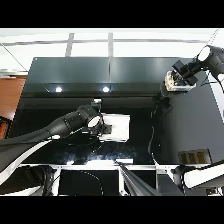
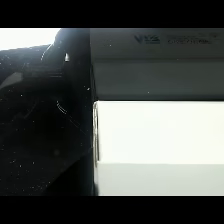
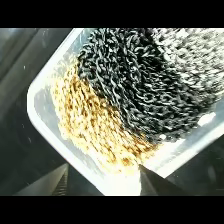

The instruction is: Fold the box and place the chain.

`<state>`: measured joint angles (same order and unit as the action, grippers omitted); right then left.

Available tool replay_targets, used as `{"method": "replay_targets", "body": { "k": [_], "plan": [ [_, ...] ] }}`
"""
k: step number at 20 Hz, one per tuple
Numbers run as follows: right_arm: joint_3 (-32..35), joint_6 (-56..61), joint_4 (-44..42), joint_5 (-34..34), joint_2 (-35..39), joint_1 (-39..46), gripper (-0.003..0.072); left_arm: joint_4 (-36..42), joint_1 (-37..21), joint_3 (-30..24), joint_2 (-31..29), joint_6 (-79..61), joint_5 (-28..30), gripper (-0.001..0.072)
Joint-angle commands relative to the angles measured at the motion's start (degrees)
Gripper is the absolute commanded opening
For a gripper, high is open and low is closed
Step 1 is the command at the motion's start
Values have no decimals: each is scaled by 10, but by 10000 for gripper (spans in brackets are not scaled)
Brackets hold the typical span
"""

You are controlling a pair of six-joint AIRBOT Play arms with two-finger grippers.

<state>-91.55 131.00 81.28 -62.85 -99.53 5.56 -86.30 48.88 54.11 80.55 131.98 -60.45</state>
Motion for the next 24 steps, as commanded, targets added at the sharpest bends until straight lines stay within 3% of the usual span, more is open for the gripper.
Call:
{"method": "replay_targets", "body": {
  "k": [1, 11, 12, 13, 14, 19, 24],
  "plan": [
    [-38, 79, -22, 2, -41, 3, 475, 0, 0, 0, 0, 0, 0, 30],
    [-38, 87, -39, 42, -85, -5, 475, 0, 0, 0, 0, 0, 0, 30],
    [-38, 81, -49, 48, -88, -5, 375, 0, 0, 0, 0, 0, 0, 30],
    [-38, 52, -64, 53, -87, -5, 92, 0, 0, 0, 0, 0, 0, 30],
    [-43, 15, -79, 50, -86, -3, 13, 0, 0, 0, 0, 0, 0, 30],
    [-55, -97, -80, 1, -34, 16, 9, 0, 0, 0, 0, 0, 0, 30],
    [-56, -295, -93, -43, 130, 28, 7, 0, 0, 0, 0, 0, 4, 30]
  ]
}}
